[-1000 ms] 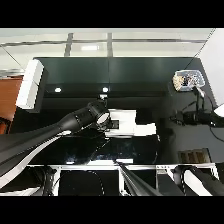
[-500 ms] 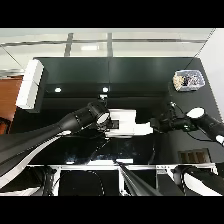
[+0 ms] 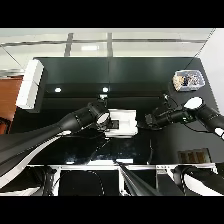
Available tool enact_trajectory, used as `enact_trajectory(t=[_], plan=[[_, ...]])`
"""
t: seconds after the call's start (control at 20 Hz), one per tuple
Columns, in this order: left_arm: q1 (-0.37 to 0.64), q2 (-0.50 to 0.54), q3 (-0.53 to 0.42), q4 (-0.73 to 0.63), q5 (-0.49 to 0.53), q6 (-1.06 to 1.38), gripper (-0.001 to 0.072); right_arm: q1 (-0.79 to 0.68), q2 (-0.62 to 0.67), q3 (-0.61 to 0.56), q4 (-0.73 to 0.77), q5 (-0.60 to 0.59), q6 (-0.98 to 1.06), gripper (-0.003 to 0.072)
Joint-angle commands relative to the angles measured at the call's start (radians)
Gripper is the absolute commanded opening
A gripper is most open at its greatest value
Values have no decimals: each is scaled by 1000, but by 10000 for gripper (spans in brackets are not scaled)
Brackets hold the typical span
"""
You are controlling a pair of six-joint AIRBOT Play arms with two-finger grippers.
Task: Fold the box and place the chain.
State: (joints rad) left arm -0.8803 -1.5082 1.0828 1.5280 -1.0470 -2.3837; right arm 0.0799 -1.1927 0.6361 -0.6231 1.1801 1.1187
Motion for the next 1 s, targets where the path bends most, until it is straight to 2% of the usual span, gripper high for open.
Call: enact_trajectory(t=[0.0,0.05,0.1,0.15,0.3,0.4,0.65,0.8,0.95], plan=[[1,0,0,0,-1,0,26,15,0,12,41,10,-1,611],[1,0,0,0,-1,0,26,31,0,12,46,-6,6,609],[1,0,0,0,-1,0,26,58,0,12,46,-27,22,512],[1,0,0,0,-1,0,26,87,0,12,41,-53,47,474],[1,0,0,0,-1,0,26,193,-1,51,-87,-122,212,472],[1,0,0,0,-1,0,26,254,-1,100,-171,-142,296,356],[1,0,0,0,-1,0,26,359,-14,172,-361,-156,510,357],[1,0,0,0,-1,0,26,412,-56,202,-418,-152,570,356],[1,0,0,0,-1,0,26,468,-97,230,-536,-143,676,357]])
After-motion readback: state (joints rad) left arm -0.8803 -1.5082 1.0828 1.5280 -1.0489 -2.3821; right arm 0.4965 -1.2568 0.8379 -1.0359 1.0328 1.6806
